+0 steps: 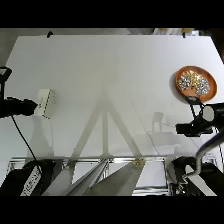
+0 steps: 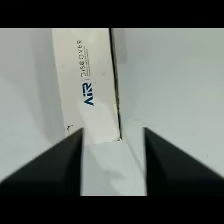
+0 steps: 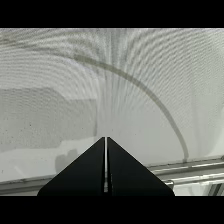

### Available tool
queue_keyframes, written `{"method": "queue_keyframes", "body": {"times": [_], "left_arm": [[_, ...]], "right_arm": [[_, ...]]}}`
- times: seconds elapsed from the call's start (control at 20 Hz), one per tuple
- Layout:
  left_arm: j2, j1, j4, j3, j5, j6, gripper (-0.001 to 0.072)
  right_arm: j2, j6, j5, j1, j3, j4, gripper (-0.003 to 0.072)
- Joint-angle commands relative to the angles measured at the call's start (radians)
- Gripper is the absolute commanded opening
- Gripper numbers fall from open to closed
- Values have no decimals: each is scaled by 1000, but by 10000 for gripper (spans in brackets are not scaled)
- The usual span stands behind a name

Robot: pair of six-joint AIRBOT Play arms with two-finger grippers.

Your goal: Fold the box and place the chain.

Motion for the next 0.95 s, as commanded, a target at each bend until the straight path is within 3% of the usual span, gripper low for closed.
{"method": "queue_keyframes", "body": {"times": [0.0, 0.1, 0.35, 0.4, 0.45, 0.9], "left_arm": [[95, -42, 3, 0, -68, 0, 194], [100, -70, 3, 0, -109, 4, 128], [98, -90, 3, 0, -131, 3, 120], [98, -90, 4, 0, -127, 3, 14], [98, -90, 4, 0, -119, 3, 2], [98, -90, 7, 0, -82, 6, 8]], "right_arm": [[0, 0, 0, -1, 0, 0, 21], [0, 0, 0, -1, 0, 0, 21], [0, 0, 0, -1, 0, 0, 21], [0, 0, 0, -1, 0, 0, 21], [0, 0, 0, -1, 0, 0, 21], [0, 0, 0, -1, 0, 0, 21]]}}
